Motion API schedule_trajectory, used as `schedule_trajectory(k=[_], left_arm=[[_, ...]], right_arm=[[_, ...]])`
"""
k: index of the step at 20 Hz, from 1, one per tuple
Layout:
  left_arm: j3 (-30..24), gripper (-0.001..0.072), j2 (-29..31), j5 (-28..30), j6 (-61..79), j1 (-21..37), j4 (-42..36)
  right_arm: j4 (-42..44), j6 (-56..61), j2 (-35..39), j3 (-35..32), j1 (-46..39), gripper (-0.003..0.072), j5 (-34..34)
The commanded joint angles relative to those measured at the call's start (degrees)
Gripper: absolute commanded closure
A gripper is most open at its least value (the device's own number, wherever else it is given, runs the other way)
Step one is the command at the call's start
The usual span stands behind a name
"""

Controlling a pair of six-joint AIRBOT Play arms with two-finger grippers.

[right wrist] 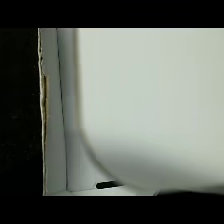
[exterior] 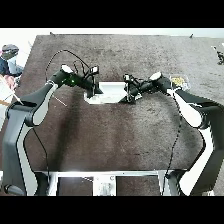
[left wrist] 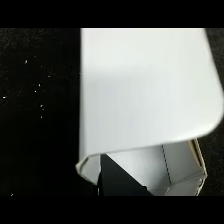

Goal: Fold the box and place the chain.

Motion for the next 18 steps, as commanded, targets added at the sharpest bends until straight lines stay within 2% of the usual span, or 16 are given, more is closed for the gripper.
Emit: schedule_trajectory(k=[1, 7, 11, 12, 13, 14, 18], left_arm=[[-0.02, 0.0697, 0.00, 0.00, 0.00, -0.02, -0.02], [-0.02, 0.0697, 0.00, -0.11, -0.04, -0.02, -0.02], [-0.02, 0.0696, 0.00, -2.73, -0.42, 0.00, -1.31], [-0.02, 0.0574, 0.04, -3.39, -0.42, 0.00, -1.57], [-0.02, 0.0378, 0.04, -3.45, -0.48, 0.00, -1.97], [0.00, 0.0353, 0.11, -3.32, -0.44, 0.07, -2.19], [0.04, 0.0352, 0.96, -3.72, -1.22, 1.88, -4.74]], right_arm=[[0.04, 0.02, -0.04, 0.02, 0.04, 0.0359, -0.07], [0.04, 0.02, -0.04, 0.02, 0.04, 0.0359, -0.07], [0.04, 0.02, -0.04, 0.02, 0.04, 0.0359, -0.04], [0.04, 0.02, -0.04, 0.02, 0.04, 0.0359, -0.07], [0.04, 0.02, -0.04, 0.02, 0.04, 0.0359, -0.04], [0.04, 0.02, -0.04, 0.02, 0.04, 0.0359, -0.07], [0.04, 0.02, -0.04, 0.02, 0.04, 0.0359, -0.04]])
